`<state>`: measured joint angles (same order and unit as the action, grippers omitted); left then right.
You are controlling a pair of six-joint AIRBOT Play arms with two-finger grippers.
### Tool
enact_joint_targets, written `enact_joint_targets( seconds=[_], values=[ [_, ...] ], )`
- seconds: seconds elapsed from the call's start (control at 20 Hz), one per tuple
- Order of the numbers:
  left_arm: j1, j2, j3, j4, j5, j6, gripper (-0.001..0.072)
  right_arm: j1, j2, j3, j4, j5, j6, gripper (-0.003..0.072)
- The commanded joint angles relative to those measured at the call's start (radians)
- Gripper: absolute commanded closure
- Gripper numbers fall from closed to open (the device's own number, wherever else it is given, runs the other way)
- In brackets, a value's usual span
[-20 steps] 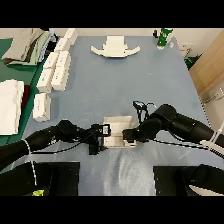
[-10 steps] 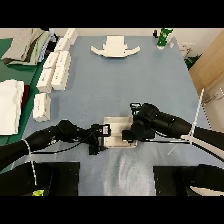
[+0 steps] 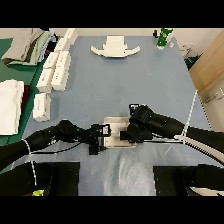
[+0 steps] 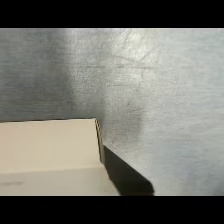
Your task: Fold the box.
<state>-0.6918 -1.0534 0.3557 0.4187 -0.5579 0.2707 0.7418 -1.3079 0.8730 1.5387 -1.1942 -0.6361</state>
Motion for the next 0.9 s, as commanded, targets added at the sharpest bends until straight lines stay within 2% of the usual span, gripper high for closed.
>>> enact_joint_targets(
  seconds=[0.0, 0.25, 0.3, 0.35, 0.4, 0.45, 0.75, 0.8, 0.85],
  values=[
    [0.0, 0.0, 0.001, 0.0, 0.001, 0.001, 0.0244, 0.002, -0.004, 0.002, -0.008, 0.004, 0.011, 0.0673],
    [0.0, 0.0, 0.001, 0.0, 0.001, 0.001, 0.0244, 0.021, -0.004, 0.002, -0.009, 0.008, 0.01, 0.068],
    [0.0, 0.0, 0.001, 0.0, 0.001, 0.001, 0.0243, 0.026, -0.003, 0.003, -0.009, 0.007, 0.008, 0.0641],
    [0.0, 0.0, 0.001, 0.0, 0.001, 0.001, 0.0243, 0.026, 0.001, 0.003, 0.004, 0.005, 0.005, 0.0491],
    [0.0, 0.0, 0.001, 0.0, 0.0, 0.001, 0.0243, 0.025, 0.01, 0.003, 0.013, 0.0, -0.003, 0.0301],
    [0.0, 0.0, 0.001, 0.0, 0.001, 0.001, 0.0243, 0.025, 0.025, 0.003, 0.013, -0.006, -0.004, 0.0213],
    [0.0, 0.0, 0.001, 0.0, 0.001, 0.001, 0.0243, 0.015, 0.208, 0.003, -0.018, -0.059, -0.003, 0.0216],
    [0.0, 0.0, 0.001, 0.0, 0.001, 0.001, 0.0243, 0.004, 0.249, 0.003, -0.016, -0.07, -0.005, 0.0298],
    [0.0, 0.0, 0.001, 0.0, 0.001, 0.001, 0.0243, -0.011, 0.295, 0.003, -0.016, -0.074, -0.031, 0.052]
  ],
)
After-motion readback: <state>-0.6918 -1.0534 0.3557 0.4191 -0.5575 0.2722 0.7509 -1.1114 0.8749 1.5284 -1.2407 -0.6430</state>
